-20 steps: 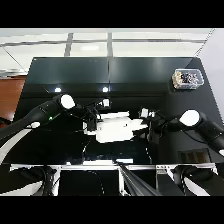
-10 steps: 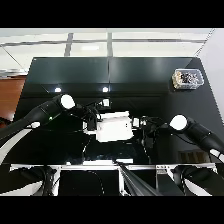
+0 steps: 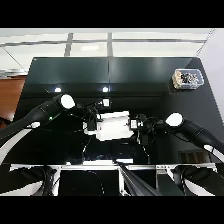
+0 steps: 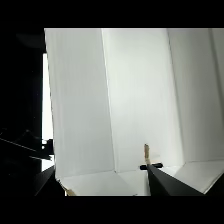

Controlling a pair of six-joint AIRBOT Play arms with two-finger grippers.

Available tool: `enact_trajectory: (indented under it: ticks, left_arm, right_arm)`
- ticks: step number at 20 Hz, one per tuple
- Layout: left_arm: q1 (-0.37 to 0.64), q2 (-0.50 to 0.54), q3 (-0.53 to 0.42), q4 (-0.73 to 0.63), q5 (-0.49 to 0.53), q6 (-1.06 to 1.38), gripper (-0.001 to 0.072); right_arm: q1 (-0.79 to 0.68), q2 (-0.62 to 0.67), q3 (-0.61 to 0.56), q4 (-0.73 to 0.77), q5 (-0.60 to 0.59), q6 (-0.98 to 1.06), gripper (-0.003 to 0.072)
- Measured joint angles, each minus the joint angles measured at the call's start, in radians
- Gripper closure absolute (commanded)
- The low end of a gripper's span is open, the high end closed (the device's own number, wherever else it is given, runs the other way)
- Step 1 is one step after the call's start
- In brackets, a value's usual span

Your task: Fold the box and place the chain.

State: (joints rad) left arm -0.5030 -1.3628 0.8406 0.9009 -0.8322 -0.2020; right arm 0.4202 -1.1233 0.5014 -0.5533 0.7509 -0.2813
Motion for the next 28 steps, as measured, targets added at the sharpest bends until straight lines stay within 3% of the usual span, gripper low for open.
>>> enact_trajectory:
  ticks: [15,28]
  left_arm:
    - [-0.003,0.000,0.000,0.000,-0.006,0.050,0.0679]
    - [-0.025,-0.001,0.025,0.000,-0.026,0.146,0.0679]
  right_arm:
    - [-0.079,-0.009,0.077,0.094,-0.027,-0.056,0.0063]
    - [-0.066,-0.036,0.062,0.063,0.062,-0.013,0.0063]
